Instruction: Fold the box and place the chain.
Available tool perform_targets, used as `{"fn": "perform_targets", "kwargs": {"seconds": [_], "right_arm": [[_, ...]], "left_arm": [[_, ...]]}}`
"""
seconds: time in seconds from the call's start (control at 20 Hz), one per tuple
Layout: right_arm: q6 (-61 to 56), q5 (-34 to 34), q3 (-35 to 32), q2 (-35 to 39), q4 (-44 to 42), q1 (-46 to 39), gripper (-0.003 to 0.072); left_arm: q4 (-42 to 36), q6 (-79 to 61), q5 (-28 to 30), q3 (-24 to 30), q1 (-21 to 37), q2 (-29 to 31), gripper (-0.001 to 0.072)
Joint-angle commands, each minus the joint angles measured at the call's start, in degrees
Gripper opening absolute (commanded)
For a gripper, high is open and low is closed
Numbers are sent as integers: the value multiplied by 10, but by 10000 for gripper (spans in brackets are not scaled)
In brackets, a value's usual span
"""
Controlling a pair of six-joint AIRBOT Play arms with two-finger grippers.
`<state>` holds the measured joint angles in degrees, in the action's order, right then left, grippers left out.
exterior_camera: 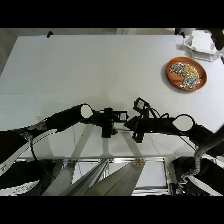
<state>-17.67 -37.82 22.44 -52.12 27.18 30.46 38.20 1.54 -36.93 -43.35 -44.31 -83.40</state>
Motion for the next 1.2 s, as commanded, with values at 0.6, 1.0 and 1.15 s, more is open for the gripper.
{"fn": "perform_targets", "kwargs": {"seconds": [0.6,1.0,1.15], "right_arm": [[18,31,-68,-2,-5,-1,4],[-65,-5,58,77,61,-2,5],[-251,-118,116,116,273,-43,4]], "left_arm": [[0,0,0,0,0,0,321],[0,0,0,0,0,0,321],[0,0,0,0,0,0,321]]}}
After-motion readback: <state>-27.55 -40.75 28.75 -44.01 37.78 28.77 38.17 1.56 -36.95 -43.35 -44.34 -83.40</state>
